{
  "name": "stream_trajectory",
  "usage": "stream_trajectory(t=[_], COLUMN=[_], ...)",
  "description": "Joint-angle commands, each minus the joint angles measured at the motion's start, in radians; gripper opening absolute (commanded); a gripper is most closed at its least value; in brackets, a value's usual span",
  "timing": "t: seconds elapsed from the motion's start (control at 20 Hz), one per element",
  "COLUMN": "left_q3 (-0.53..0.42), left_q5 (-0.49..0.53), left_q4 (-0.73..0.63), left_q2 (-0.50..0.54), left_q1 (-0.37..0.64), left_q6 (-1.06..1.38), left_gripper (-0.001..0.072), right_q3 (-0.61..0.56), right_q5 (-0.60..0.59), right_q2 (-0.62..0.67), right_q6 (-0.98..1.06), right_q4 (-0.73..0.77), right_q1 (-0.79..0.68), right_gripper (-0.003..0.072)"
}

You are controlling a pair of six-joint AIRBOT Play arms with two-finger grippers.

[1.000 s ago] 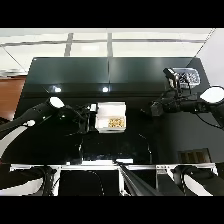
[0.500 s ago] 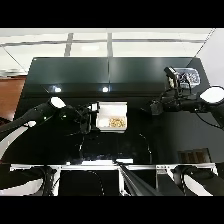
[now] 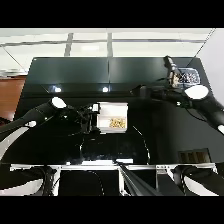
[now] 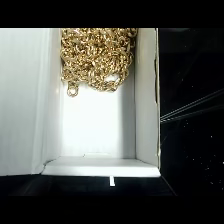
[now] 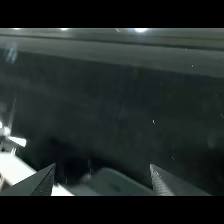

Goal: Fold the box and place the chain.

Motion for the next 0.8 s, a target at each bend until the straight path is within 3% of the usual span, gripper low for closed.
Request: stream_trajectory(t=[0.0,0.15,0.35,0.55,0.75], left_q3=[0.0,0.0,0.0,0.0,0.0], left_q5=[0.003,0.003,0.003,0.003,0.003], left_q4=[0.001,0.0,0.0,0.0,0.001], left_q2=[0.0,0.0,0.0,0.0,0.0], left_q1=[0.0,0.0,0.0,0.0,0.0], left_q6=[0.0,0.0,0.0,0.0,0.0], left_gripper=[0.0397,0.0397,0.0398,0.0398,0.0398], right_q3=[0.057,0.069,0.101,0.106,0.103], right_q5=[-0.053,0.096,0.388,0.462,0.4], right_q2=[-0.154,-0.192,-0.154,-0.11,-0.114], right_q6=[0.002,-0.186,-0.582,-0.61,-0.662], right_q4=[0.048,0.003,-0.11,-0.226,-0.304], right_q1=[0.073,0.119,0.103,0.119,0.182], right_gripper=[0.072,0.072,0.072,0.072,0.072])
